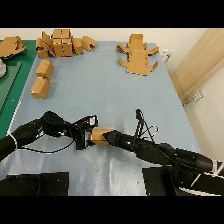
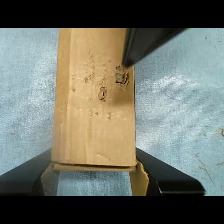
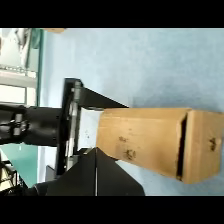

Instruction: Fold the box.

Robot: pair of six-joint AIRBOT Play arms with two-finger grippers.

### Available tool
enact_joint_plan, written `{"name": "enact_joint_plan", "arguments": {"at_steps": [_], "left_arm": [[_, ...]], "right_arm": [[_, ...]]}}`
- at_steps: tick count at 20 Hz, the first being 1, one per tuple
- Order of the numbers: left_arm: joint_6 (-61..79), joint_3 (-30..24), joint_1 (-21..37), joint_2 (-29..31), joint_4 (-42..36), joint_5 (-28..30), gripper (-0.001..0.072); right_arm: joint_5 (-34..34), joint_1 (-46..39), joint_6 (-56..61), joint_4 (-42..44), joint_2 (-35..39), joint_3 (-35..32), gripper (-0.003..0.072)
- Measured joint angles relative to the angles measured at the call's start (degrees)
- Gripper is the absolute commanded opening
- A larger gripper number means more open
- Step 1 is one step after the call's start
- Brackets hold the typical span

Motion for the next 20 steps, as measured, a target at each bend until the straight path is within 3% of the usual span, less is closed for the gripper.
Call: {"name": "enact_joint_plan", "arguments": {"at_steps": [8,20], "left_arm": [[0.0,0.0,0.0,0.0,0.0,0.0,0.0519],[0.0,0.0,0.0,0.0,0.0,0.02,0.0519]], "right_arm": [[3.04,2.69,5.55,-0.92,-4.13,-0.17,-0.0003],[1.75,2.91,6.21,-1.9,-5.88,-0.46,-0.0002]]}}
